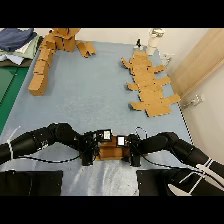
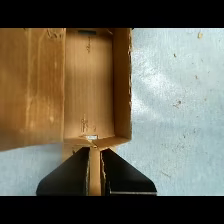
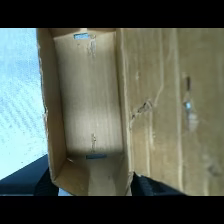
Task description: Fold the box.
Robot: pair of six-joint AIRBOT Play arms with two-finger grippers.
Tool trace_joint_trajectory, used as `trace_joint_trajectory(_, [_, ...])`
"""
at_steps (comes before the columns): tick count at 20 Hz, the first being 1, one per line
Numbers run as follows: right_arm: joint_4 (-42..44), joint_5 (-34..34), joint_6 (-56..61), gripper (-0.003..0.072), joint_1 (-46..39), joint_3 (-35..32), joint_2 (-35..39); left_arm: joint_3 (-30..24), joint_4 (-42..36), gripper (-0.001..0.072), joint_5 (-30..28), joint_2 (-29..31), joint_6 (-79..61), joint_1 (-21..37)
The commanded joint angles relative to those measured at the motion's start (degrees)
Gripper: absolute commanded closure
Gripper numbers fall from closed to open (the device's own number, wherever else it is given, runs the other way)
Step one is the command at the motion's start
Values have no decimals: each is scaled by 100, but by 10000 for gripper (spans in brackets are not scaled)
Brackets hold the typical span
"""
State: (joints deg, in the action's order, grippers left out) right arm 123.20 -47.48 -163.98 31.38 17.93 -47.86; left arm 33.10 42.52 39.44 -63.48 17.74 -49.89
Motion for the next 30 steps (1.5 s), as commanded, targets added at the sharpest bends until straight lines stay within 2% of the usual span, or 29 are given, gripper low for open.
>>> trace_joint_trajectory(1, [0, 2, 0, 180, 2, 2, 7, -2, -37, 607, -398, -11, -81, -190])
trace_joint_trajectory(6, [0, 2, 0, 179, 2, 2, 7, -9, -57, 608, -577, -11, -81, -280])
trace_joint_trajectory(8, [0, 2, 0, 179, 2, 2, 4, -9, -120, 697, -619, -11, -94, -306])
trace_joint_trajectory(19, [0, 2, 0, 179, 2, 2, 7, -20, -249, 694, -535, -35, -177, -337])
trace_joint_trajectory(20, [0, 2, 0, 179, 2, 2, 7, -20, -262, 615, -535, -35, -177, -337])
trace_joint_trajectory(21, [0, 2, 0, 179, 2, 2, 4, -20, -271, 290, -546, -35, -184, -337])
trace_joint_trajectory(22, [0, 2, 0, 179, 2, 2, 7, -20, -273, 212, -553, -35, -184, -337])
trace_joint_trajectory(30, [0, 2, 0, 179, 2, 2, 7, -20, -271, 211, -487, -35, -181, -334])
